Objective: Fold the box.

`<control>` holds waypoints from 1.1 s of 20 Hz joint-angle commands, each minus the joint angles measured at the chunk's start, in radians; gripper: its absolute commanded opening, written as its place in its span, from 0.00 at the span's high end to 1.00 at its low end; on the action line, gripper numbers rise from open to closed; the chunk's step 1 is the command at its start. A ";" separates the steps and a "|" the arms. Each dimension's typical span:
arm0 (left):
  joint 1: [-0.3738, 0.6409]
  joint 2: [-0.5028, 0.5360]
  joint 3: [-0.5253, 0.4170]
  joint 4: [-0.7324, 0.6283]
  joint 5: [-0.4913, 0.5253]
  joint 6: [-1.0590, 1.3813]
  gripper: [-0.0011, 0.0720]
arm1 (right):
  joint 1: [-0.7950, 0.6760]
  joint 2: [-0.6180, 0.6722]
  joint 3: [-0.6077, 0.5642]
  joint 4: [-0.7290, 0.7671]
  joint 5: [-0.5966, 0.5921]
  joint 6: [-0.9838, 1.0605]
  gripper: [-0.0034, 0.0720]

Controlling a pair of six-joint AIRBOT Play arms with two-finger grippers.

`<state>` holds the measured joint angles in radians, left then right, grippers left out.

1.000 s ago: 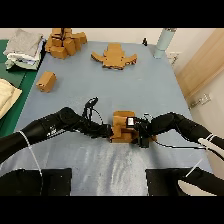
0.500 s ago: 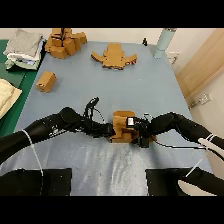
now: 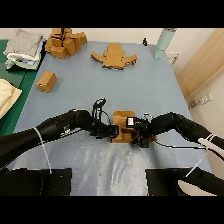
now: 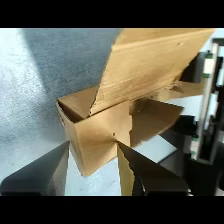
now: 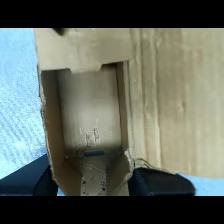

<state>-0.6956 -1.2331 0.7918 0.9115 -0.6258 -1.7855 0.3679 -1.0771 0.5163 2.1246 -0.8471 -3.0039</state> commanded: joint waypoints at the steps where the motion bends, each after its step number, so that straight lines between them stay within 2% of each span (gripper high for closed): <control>1: -0.039 -0.058 0.078 0.169 -0.047 -0.178 0.35 | 0.000 0.000 0.001 0.000 0.000 0.000 0.29; 3: -0.055 -0.085 0.122 0.251 -0.073 -0.260 0.35 | 0.000 0.000 0.001 0.000 0.000 0.000 0.29; 5: -0.075 -0.111 0.164 0.368 -0.142 -0.374 0.35 | 0.000 0.000 0.001 0.000 0.000 0.000 0.29; 7: -0.094 -0.132 0.209 0.430 -0.208 -0.433 0.35 | 0.000 0.000 0.001 0.000 0.000 0.000 0.29; 10: -0.117 -0.150 0.259 0.439 -0.228 -0.459 0.35 | 0.000 0.000 0.001 0.000 0.000 0.000 0.29; 14: -0.134 -0.195 0.315 0.486 -0.320 -0.513 0.35 | 0.000 0.000 0.001 0.000 0.000 0.000 0.29; 19: -0.151 -0.289 0.396 0.524 -0.385 -0.512 0.35 | 0.000 0.000 0.001 0.000 0.000 0.000 0.29; 22: -0.152 -0.320 0.404 0.525 -0.377 -0.507 0.35 | 0.000 0.000 0.001 0.000 0.000 0.000 0.29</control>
<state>-0.8436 -1.5192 1.1751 1.4220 -0.9844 -2.2902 0.3679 -1.0771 0.5163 2.1242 -0.8471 -3.0043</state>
